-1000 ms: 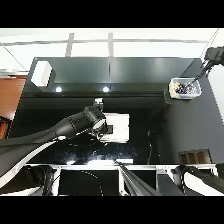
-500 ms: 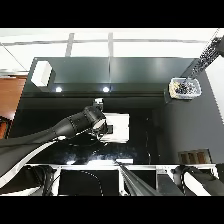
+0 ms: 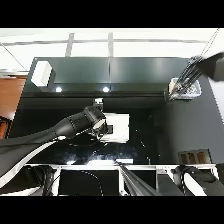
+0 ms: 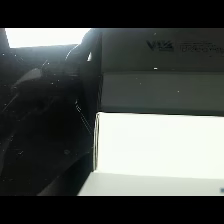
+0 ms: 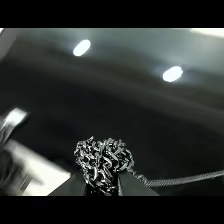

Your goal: Fold the box and place the chain.

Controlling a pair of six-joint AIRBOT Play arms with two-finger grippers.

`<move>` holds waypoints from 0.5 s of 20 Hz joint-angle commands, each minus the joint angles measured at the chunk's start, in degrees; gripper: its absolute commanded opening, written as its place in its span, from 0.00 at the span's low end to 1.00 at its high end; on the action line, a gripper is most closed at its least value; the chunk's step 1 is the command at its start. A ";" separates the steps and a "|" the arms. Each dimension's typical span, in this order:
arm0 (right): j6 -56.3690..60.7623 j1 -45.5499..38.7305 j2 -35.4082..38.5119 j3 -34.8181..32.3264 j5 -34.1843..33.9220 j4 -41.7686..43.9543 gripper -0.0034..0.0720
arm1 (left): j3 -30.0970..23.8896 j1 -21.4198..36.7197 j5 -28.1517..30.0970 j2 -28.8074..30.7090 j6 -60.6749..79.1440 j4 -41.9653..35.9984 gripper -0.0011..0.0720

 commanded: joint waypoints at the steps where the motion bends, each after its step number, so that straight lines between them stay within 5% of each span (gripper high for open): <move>1: -2.23 6.78 1.01 -7.43 3.28 2.54 0.06 | 0.00 0.02 0.04 -0.04 0.02 0.00 0.06; 10: -2.01 21.53 0.66 -27.39 -12.31 11.30 0.06 | 0.00 0.02 0.07 -0.04 0.02 0.00 0.06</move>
